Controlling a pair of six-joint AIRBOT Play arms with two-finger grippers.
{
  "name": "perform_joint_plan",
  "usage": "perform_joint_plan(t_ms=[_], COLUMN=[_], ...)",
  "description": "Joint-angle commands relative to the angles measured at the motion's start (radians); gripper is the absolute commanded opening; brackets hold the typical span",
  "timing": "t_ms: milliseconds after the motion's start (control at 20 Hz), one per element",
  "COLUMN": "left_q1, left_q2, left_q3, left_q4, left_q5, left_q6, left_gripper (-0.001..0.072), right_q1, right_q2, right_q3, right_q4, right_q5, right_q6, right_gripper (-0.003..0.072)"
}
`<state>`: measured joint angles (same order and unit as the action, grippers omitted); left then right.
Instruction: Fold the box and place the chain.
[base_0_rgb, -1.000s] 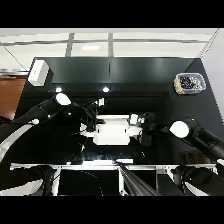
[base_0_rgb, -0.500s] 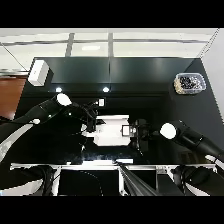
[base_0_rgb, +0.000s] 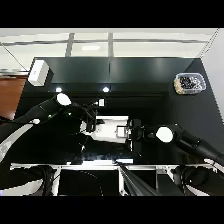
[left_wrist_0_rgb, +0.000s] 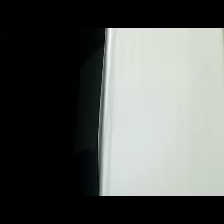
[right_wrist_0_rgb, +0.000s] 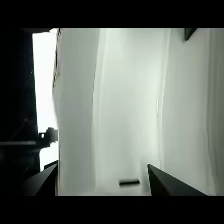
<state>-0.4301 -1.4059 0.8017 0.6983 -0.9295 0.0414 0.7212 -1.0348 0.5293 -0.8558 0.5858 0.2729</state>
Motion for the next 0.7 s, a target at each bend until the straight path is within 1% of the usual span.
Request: perform_joint_plan(t_ms=[0,100,300,400,500,550,650], left_q1=[0.0,0.0,0.0,0.0,0.0,0.0,0.0], left_q2=[0.0,0.0,0.0,0.0,0.0,0.0,0.0], left_q3=[0.0,0.0,0.0,0.0,0.0,0.0,0.0], left_q4=[0.0,0.0,0.0,0.0,0.0,0.0,0.0], left_q5=[0.002,0.002,0.002,0.002,0.002,0.002,0.002], left_q6=[0.004,0.004,0.004,0.004,0.004,0.004,0.004], left_gripper=[0.0027,0.0027,0.0027,0.0027,0.0027,0.0027,0.0027], right_q1=[-0.019,-0.041,-0.063,-0.08,-0.127,-0.153,-0.198], right_q2=[0.048,0.072,0.076,0.068,0.057,0.057,0.054], right_q3=[0.005,0.005,0.005,0.005,0.005,0.005,0.005], right_q4=[-0.045,-0.081,-0.083,-0.001,0.026,0.043,0.124], right_q5=[-0.006,-0.006,-0.003,0.021,0.016,0.015,0.027], right_q6=[0.051,0.076,0.075,0.076,0.07,0.055,-0.019], right_gripper=[0.0667,0.0667,0.0667,0.0667,0.0666,0.0667,0.0667])
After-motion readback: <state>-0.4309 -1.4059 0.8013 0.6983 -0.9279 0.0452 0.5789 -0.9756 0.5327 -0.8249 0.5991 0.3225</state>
